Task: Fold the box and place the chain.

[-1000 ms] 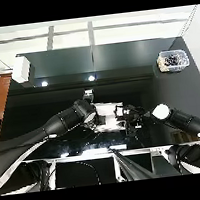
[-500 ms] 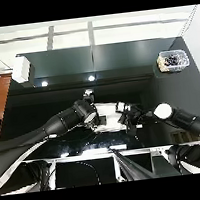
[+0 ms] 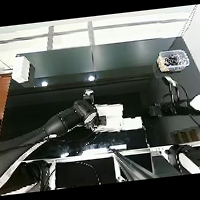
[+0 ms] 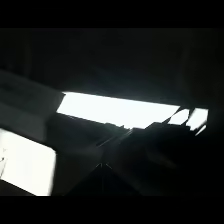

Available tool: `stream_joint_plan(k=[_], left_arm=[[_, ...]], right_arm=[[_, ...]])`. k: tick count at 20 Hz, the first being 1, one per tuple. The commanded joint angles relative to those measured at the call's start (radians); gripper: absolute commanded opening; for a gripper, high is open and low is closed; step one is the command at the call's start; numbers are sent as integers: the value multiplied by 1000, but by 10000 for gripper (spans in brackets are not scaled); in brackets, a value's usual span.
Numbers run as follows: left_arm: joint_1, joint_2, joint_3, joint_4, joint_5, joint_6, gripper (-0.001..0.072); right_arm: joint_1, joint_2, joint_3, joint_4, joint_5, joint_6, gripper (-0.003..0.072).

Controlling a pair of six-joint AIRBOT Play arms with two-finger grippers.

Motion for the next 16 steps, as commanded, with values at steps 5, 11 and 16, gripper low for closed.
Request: stream_joint_plan(k=[5, 11, 16], left_arm=[[1, 1, 0, 1, 0, 0, 27], [1, 1, 0, 1, 0, 0, 27], [1, 1, 0, 1, 0, 0, 27]], right_arm=[[75, -206, -131, 360, 15, -38, 16], [147, -275, -93, 587, 18, -299, 17], [141, -275, 46, 578, 137, -330, 206]])
